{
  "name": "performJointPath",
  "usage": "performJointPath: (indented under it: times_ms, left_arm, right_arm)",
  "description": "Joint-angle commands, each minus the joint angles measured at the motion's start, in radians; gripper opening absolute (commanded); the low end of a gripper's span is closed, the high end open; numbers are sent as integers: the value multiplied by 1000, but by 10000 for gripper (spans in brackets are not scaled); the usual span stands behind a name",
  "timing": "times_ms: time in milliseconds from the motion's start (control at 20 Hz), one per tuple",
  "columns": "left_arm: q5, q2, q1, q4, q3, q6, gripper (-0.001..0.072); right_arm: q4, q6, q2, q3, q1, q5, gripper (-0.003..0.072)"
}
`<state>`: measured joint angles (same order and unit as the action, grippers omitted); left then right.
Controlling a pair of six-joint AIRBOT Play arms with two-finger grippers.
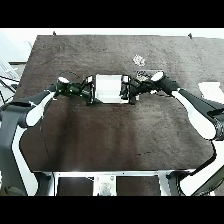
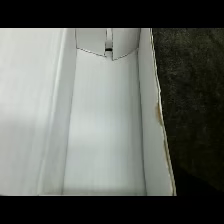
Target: Fold the box and place the chain.
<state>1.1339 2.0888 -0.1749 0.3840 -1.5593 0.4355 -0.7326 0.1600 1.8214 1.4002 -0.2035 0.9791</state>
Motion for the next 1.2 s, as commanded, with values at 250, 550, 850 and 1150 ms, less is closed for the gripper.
performJointPath:
  times_ms: [250,550,850,1150]
  left_arm:
    - [0,0,-1,0,0,0,357]
    - [-1,0,-1,0,0,0,357]
    - [0,0,-1,-1,0,0,357]
    - [-1,0,-1,0,0,0,356]
  right_arm:
    - [71,35,27,1,-19,-50,223]
    - [71,62,27,1,-21,-49,544]
    - [63,61,27,1,-9,-44,577]
    - [-120,-113,13,0,-7,-20,41]
